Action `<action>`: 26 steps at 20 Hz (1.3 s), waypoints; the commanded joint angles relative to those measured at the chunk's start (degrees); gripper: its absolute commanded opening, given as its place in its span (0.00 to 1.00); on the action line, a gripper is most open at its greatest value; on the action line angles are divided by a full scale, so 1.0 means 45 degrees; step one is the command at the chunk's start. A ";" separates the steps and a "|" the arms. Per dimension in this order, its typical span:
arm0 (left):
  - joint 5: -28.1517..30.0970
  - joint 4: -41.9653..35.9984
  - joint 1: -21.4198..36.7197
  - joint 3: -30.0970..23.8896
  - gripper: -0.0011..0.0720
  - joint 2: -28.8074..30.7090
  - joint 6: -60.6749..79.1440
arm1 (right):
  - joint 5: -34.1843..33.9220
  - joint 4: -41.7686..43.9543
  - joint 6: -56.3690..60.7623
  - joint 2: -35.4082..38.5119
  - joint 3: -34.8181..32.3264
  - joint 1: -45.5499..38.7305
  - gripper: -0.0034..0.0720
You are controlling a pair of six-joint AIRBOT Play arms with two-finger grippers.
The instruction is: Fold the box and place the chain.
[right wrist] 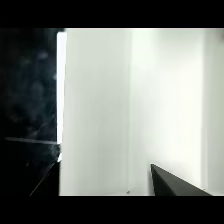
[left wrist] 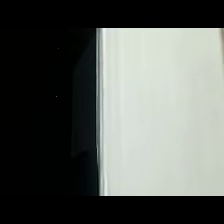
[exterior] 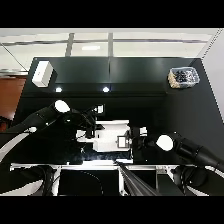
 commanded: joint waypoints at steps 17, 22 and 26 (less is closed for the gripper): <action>-0.0005 0.0000 0.0000 0.0000 0.05 -0.0005 0.0000 | -0.0495 0.0374 0.1010 0.0879 0.0495 -0.2395 0.98; 0.0000 0.0000 0.0000 0.0000 0.05 -0.0005 0.0005 | -0.0019 0.0597 0.0928 0.0767 0.0495 -0.2453 0.98; 0.0019 0.0000 0.0000 0.0005 0.05 0.0005 0.0078 | 0.0641 0.2220 -0.1919 0.0083 0.0495 -0.2458 0.98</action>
